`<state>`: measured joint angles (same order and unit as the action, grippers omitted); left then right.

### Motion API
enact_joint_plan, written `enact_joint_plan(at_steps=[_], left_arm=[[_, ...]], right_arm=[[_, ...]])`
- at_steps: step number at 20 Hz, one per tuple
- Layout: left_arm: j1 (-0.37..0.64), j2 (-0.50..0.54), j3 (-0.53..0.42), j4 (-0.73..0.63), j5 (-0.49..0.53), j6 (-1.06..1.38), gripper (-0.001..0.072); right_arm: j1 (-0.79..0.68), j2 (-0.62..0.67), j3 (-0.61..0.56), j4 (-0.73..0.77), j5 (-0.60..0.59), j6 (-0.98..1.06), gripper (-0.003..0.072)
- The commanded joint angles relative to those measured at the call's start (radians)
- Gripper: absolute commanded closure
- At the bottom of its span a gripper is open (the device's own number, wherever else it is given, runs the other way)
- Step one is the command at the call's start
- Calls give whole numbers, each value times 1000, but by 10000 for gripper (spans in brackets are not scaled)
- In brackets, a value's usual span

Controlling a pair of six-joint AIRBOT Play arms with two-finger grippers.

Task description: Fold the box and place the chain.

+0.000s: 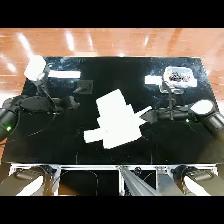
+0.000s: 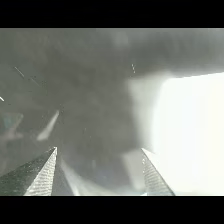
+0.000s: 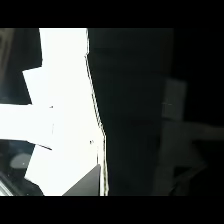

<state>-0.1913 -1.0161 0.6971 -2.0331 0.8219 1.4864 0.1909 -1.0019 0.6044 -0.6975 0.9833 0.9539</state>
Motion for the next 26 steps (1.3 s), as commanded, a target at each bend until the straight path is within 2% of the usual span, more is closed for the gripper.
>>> enact_joint_plan(at_steps=[1, 3, 6, 10, 13, 17, 21, 22, 23, 25, 26], left_arm=[[-3, -90, 0, -231, 108, 296, 103], [12, -166, 0, -383, 144, 499, 103], [54, -291, 0, -595, 277, 779, 103], [101, -422, 0, -623, 369, 890, 102], [103, -485, 0, -709, 401, 1006, 102], [103, -528, 0, -836, 497, 1171, 103], [103, -555, 0, -836, 616, 1321, 112], [103, -556, 0, -835, 636, 1347, 134], [103, -556, 1, -835, 644, 1365, 202], [103, -556, 1, -835, 631, 1381, 256], [103, -556, 1, -835, 621, 1384, 419]], right_arm=[[159, 56, -11, -27, -158, 46, 649], [179, 56, -11, -37, -171, 94, 649], [177, 56, -11, -37, -130, 116, 650], [177, 56, -11, -36, -95, 143, 650], [177, 56, -11, -33, -66, 172, 650], [177, 56, -11, -32, -42, 204, 651], [177, 56, -10, -10, -37, 224, 651], [177, 56, -10, -10, -37, 240, 651], [177, 56, -10, -10, -32, 249, 651], [177, 56, -10, -10, -17, 252, 651], [177, 56, -10, -10, -12, 258, 650]])
